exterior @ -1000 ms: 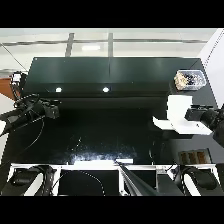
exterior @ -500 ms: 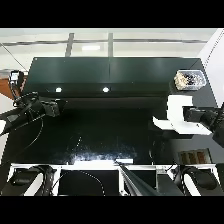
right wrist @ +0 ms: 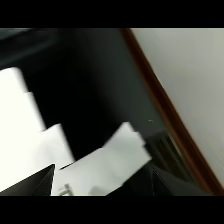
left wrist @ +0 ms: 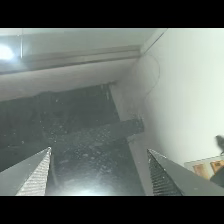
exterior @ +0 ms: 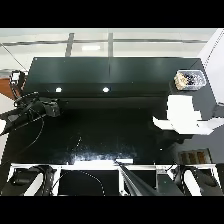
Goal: Fold the box and place the chain.
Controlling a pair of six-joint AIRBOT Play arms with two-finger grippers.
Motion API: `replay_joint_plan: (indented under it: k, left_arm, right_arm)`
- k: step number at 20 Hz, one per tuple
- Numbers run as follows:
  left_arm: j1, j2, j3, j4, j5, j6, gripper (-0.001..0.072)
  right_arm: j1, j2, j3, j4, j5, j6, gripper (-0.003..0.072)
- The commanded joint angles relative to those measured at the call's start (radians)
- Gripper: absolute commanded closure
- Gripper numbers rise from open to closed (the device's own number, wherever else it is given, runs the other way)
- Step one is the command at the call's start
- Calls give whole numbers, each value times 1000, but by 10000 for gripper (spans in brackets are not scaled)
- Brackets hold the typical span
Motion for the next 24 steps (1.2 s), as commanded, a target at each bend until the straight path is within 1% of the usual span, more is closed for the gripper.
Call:
replay_joint_plan:
  k: [1,4,7,8,10,11,13,14,15,18,19,20,21,22,24]
  left_arm:
    - [-1,-1,0,0,-9,1,9]
    - [-1,-1,0,4,-46,2,3]
    - [-1,-1,0,10,-54,2,1]
    - [-1,-1,0,11,-54,1,1]
    - [-1,0,0,10,-55,1,1]
    - [-1,0,0,10,-53,1,1]
    - [-1,0,0,10,-47,1,1]
    - [-1,0,0,10,-47,1,1]
    - [-1,-1,0,10,-47,1,1]
    - [-1,-1,0,10,-45,1,2]
    - [-1,-1,0,10,-45,1,1]
    - [-1,-1,0,10,-42,2,2]
    - [-1,-1,0,10,-38,1,2]
    - [-1,-1,0,10,-33,1,2]
    - [-1,-1,0,9,-23,1,2]
  right_arm:
    - [-206,-235,113,120,28,-49,-12]
    - [-304,-430,254,217,-57,-140,-12]
    - [-447,-602,384,441,-215,-329,-12]
    - [-488,-646,408,500,-269,-376,-12]
    - [-544,-715,433,660,-385,-565,-12]
    - [-554,-737,438,706,-425,-637,-12]
    - [-554,-761,445,700,-429,-683,-11]
    - [-554,-764,446,700,-422,-711,29]
    - [-554,-766,446,700,-420,-734,150]
    - [-554,-775,446,689,-407,-748,153]
    - [-549,-776,446,682,-409,-749,258]
    - [-544,-776,446,677,-414,-749,426]
    - [-541,-776,446,679,-429,-759,570]
    - [-539,-775,446,682,-442,-761,654]
    - [-531,-773,446,710,-496,-784,662]
